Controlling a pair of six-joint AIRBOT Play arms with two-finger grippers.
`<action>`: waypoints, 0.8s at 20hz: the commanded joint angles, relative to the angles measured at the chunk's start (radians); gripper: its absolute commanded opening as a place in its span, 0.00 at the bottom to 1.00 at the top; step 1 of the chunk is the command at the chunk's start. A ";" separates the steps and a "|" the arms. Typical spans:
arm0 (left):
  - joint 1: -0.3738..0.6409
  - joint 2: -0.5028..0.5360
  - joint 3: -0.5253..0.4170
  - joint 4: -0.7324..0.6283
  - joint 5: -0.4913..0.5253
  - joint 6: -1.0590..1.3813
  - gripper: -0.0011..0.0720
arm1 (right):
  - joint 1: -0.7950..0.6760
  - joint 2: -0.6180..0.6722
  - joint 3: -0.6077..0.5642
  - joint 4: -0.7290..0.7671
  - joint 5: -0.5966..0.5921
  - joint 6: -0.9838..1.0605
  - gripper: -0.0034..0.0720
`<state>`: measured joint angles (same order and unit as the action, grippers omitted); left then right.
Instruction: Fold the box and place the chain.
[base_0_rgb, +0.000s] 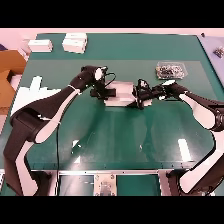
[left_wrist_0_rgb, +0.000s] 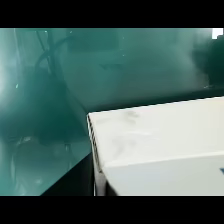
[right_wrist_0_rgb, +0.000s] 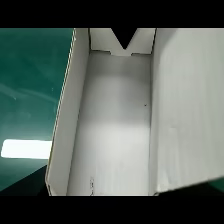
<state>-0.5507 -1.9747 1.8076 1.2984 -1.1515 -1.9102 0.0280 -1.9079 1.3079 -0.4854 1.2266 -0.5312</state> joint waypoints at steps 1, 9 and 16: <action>-0.001 -0.010 0.001 -0.039 0.017 0.000 0.04 | 0.001 -0.001 0.000 0.000 -0.002 -0.001 0.81; -0.001 -0.010 0.001 -0.048 0.008 0.003 0.98 | 0.001 -0.001 0.000 0.000 -0.002 -0.001 0.81; 0.000 0.004 0.008 -0.079 0.002 0.073 1.00 | 0.001 -0.001 0.000 0.000 -0.002 -0.001 0.81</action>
<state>-0.5518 -1.9781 1.8111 1.2385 -1.1522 -1.8828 0.0288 -1.9091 1.3071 -0.4862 1.2236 -0.5331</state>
